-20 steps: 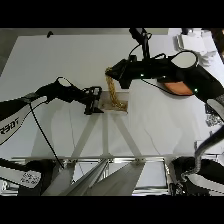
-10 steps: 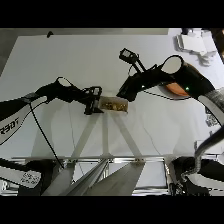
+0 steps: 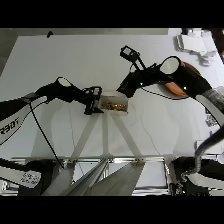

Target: Fold the box and place the chain.

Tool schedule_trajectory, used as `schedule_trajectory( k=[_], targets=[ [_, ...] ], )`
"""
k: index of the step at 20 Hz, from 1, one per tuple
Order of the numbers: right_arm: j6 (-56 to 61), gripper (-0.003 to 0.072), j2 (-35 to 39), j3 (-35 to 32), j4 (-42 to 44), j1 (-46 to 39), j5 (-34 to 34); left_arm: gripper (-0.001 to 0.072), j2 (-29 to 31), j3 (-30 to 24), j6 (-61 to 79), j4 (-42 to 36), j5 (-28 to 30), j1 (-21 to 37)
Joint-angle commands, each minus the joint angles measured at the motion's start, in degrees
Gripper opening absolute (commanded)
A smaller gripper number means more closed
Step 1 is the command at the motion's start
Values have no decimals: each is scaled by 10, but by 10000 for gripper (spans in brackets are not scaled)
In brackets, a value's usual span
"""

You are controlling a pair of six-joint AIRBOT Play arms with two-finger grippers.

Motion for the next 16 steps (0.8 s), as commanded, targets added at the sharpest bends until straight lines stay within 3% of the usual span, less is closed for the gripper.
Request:
schedule_trajectory(
  k=[1, 5, 11, 13, 16],
  targets=[
    [-23, 366, -18, 0, -1, 1, 14, 115, 0, 0, 0, 0, 0, 0],
    [-41, 366, -55, 0, -2, 1, 58, 115, 0, 0, 0, 0, 0, 0],
    [-81, 359, -65, 0, -4, 16, 68, 115, 0, 0, 0, 0, 0, 0],
    [-91, 266, -65, 0, -21, 36, 66, 115, 0, 0, 0, 0, 0, 0],
    [-94, 261, -65, 0, -58, 64, 66, 115, 0, 0, 0, 0, 0, 0]
  ],
)
